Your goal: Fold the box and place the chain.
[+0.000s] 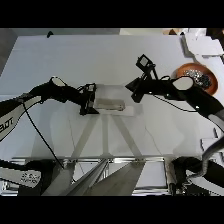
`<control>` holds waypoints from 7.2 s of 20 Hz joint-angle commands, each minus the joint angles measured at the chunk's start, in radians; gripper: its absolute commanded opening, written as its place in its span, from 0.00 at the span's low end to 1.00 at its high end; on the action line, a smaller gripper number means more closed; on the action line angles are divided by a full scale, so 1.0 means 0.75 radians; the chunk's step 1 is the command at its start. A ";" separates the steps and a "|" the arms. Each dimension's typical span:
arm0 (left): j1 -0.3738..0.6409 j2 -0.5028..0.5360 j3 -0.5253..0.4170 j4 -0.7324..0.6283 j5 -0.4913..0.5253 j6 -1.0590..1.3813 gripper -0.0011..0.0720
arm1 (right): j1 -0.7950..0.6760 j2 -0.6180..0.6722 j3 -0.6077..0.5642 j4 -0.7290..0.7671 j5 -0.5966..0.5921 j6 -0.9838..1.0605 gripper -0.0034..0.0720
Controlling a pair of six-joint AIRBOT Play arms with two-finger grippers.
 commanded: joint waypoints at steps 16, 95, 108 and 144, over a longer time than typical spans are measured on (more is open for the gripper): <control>-0.001 0.001 -0.001 0.000 0.000 0.000 0.39 | 0.047 -0.198 -0.001 -0.280 0.188 -0.628 0.35; -0.001 0.001 -0.001 0.000 0.000 0.000 0.39 | -0.182 -0.160 -0.330 0.163 0.225 0.921 0.05; -0.001 0.001 -0.001 0.000 0.000 0.000 0.39 | -0.076 -0.130 -0.329 0.181 0.089 0.986 0.06; -0.001 0.001 -0.001 0.000 0.000 0.000 0.39 | -0.156 -0.284 -0.340 0.561 0.295 0.653 0.20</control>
